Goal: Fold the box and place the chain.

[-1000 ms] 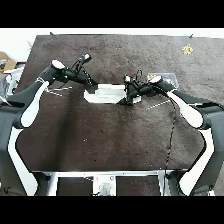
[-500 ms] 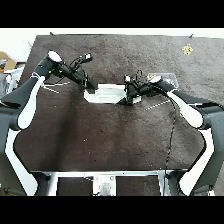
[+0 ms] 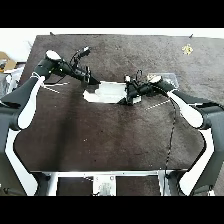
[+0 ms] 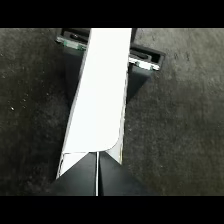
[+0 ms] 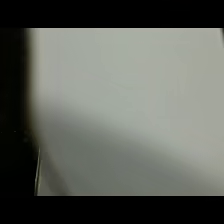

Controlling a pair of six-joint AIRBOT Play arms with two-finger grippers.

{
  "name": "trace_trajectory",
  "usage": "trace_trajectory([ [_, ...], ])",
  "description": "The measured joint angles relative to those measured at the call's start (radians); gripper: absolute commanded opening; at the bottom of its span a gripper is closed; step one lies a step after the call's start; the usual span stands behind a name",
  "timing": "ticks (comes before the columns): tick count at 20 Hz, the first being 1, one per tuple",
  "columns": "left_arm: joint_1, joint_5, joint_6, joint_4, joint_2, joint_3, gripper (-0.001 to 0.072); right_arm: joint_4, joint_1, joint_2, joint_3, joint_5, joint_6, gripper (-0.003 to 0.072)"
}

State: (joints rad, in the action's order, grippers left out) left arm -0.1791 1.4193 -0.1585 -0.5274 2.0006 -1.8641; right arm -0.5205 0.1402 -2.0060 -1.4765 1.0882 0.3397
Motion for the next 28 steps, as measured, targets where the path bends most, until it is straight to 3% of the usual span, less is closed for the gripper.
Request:
trace_trajectory([
  [15,-0.023,-0.222,0.072,0.154,0.017,0.118,0.0011,0.000,0.000,0.000,0.000,0.000,0.000,0.0426],
  [22,-0.032,-0.354,-0.008,0.080,0.017,0.122,0.0010,0.000,0.000,0.000,0.000,0.000,0.000,0.0426],
  [28,-0.032,-0.391,-0.060,0.032,0.033,0.122,0.0010,0.000,0.000,0.000,0.000,0.000,0.000,0.0426],
])
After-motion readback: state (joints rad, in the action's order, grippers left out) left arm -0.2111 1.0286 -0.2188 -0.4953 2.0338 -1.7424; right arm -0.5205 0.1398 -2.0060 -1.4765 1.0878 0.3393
